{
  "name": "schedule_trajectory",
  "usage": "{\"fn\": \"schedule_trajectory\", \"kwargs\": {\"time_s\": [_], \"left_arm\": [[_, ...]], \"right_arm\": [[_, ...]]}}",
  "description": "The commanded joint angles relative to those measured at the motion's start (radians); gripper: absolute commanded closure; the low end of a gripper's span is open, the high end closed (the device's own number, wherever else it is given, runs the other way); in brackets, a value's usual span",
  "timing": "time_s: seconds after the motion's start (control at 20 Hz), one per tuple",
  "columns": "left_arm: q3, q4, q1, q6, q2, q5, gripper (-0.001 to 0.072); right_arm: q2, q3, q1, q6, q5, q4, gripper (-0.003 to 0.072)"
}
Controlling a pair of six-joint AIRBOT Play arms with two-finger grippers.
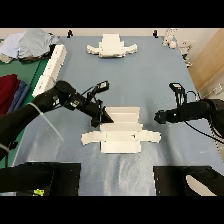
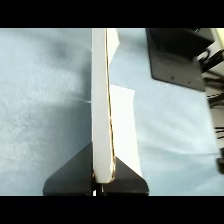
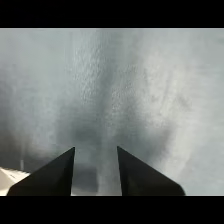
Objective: Fold the box.
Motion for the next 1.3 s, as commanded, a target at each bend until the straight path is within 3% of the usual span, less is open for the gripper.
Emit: {"fn": "schedule_trajectory", "kwargs": {"time_s": [0.0,0.1,0.45,0.9,1.25], "left_arm": [[-0.175,-0.088,-0.077,0.193,0.138,0.280,0.0703],[-0.255,-0.145,-0.116,0.279,0.197,0.383,0.0703],[-0.410,-0.246,-0.253,0.453,0.308,0.558,0.0702],[-0.425,-0.244,-0.262,0.390,0.300,0.547,0.0699],[-0.349,-0.124,-0.146,0.235,0.293,0.370,0.0700]], "right_arm": [[0.001,0.038,0.000,0.060,0.011,-0.014,0.0279],[0.000,0.038,0.000,0.074,0.014,-0.014,0.0280],[0.000,0.038,0.000,0.106,0.044,-0.015,0.0279],[0.000,0.038,0.001,0.108,0.043,-0.006,0.0280],[0.000,0.038,0.001,0.108,0.041,-0.006,0.0280]]}}
